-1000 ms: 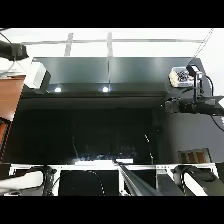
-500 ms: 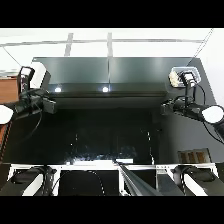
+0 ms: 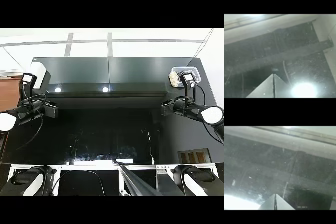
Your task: Fold the box and place the chain.
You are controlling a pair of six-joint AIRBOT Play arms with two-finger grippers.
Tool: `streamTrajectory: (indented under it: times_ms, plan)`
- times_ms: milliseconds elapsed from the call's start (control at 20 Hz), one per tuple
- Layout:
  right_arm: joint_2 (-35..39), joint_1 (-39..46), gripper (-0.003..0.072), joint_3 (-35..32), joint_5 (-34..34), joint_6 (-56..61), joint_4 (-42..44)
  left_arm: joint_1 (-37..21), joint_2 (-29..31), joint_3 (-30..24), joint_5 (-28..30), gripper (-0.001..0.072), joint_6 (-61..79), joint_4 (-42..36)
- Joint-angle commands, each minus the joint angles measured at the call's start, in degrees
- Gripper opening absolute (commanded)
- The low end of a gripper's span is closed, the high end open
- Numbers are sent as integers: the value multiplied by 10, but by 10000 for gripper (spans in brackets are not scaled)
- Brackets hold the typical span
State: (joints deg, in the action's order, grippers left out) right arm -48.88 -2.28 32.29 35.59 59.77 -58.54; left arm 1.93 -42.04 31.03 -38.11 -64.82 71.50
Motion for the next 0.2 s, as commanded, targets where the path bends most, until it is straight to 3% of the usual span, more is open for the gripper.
streamTrajectory:
  times_ms: [0, 150]
  plan:
    - [0, 0, 14, 0, -1, 0, 0, 0, 1, -2, 2, 31, 1, 0]
    - [0, 0, 14, 0, -1, 0, 0, 0, 1, -2, 2, 31, 1, 0]
